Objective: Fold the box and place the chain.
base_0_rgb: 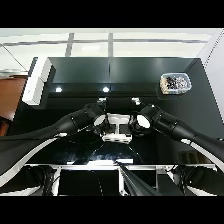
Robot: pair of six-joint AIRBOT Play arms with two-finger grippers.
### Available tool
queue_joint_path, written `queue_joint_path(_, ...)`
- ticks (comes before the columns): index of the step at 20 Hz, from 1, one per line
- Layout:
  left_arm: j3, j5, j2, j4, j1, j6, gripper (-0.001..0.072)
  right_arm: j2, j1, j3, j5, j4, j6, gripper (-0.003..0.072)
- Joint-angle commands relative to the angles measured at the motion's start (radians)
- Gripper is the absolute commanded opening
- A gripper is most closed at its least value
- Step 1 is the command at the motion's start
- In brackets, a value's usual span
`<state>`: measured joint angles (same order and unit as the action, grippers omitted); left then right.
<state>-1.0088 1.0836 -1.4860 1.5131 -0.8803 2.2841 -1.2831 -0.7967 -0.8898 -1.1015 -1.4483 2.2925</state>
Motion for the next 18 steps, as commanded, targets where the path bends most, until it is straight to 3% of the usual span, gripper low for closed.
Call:
queue_joint_path(1, 0.001, 0.002, 0.0, -0.003, 0.0, 0.0, 0.0034, -0.003, -0.003, -0.003, -0.012, -0.02, 0.087, 0.0274)
queue_joint_path(18, 0.001, 0.002, 0.0, -0.004, 0.0, 0.0, 0.0034, -0.091, -0.003, -0.022, -0.029, -0.021, 0.184, 0.0238)
